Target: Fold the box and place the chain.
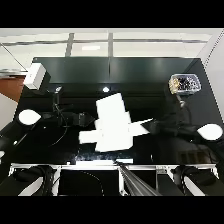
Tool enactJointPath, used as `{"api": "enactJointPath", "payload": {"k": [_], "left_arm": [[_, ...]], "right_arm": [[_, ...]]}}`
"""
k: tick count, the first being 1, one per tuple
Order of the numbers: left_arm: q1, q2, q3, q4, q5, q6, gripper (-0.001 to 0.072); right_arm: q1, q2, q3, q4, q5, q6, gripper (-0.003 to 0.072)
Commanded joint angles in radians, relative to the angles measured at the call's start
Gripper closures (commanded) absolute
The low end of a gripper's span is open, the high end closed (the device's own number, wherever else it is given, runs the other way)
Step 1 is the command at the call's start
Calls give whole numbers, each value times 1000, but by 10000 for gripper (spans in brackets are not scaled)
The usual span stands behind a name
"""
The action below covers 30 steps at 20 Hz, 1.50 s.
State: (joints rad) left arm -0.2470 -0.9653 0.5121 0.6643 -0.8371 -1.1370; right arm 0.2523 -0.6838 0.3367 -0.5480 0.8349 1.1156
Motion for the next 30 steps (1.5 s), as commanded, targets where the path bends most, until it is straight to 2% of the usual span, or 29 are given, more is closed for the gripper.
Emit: {"api": "enactJointPath", "payload": {"k": [1,4,7,8,12,16,19,21,23,24,25,26,27,30], "left_arm": [[72,-150,37,-26,-203,120,21],[206,-237,35,-58,-292,215,21],[291,-330,35,-235,-406,463,21],[293,-366,36,-280,-425,533,21],[249,-496,67,-309,-443,650,22],[176,-587,161,-314,-511,782,21],[138,-648,238,-269,-644,864,23],[127,-679,267,-188,-677,869,25],[129,-689,277,-143,-660,871,175],[129,-689,277,-140,-654,882,206],[129,-689,278,-142,-655,901,270],[129,-689,280,-141,-656,912,412],[129,-689,280,-142,-656,914,437],[130,-689,280,-150,-657,913,436]], "right_arm": [[249,20,-36,-11,-280,71,656],[261,20,-36,-10,-297,92,657],[261,20,-36,-10,-297,92,657],[261,20,-36,-10,-296,92,656],[261,20,-36,-10,-287,93,657],[261,20,-36,-10,-272,93,656],[261,20,-36,-10,-270,92,657],[261,20,-36,-10,-271,92,656],[261,20,-36,-11,-272,92,656],[261,20,-36,-10,-272,92,656],[261,20,-36,-11,-272,92,656],[261,20,-36,-11,-272,92,656],[261,20,-36,-13,-272,92,656],[261,20,-36,-28,-270,93,656]]}}
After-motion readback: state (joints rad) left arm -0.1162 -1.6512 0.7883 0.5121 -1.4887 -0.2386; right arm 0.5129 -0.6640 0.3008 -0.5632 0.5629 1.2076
